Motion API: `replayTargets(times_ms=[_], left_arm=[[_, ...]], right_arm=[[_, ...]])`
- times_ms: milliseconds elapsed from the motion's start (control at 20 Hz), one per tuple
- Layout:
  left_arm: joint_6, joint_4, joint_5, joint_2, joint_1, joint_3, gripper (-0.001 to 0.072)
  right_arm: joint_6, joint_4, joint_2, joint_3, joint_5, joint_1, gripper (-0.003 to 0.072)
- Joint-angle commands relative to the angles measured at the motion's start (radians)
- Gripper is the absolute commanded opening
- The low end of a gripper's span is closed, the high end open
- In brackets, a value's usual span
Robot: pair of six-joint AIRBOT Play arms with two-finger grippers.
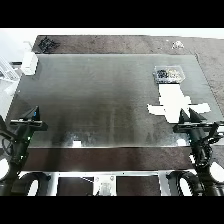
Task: Fold the box and place the chain.
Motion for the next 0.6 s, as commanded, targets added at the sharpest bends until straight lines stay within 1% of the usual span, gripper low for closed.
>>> replayTargets(times_ms=[0, 300, 400, 550], left_arm=[[0.000, 0.000, 0.000, 0.000, -0.001, 0.000, 0.0025], [0.000, 0.000, 0.000, 0.000, -0.001, 0.000, 0.0025], [0.000, 0.000, 0.001, 0.000, -0.001, 0.000, 0.0025], [0.000, 0.000, 0.000, 0.000, -0.001, 0.000, 0.0026]], right_arm=[[0.000, 0.000, 0.000, 0.000, 0.000, 0.001, 0.0342], [-0.001, -0.007, 0.000, 0.016, 0.010, 0.001, 0.0342], [-0.005, -0.023, -0.001, 0.070, 0.004, 0.000, 0.0341], [-0.004, -0.022, -0.046, 0.171, -0.081, -0.001, 0.0342]])
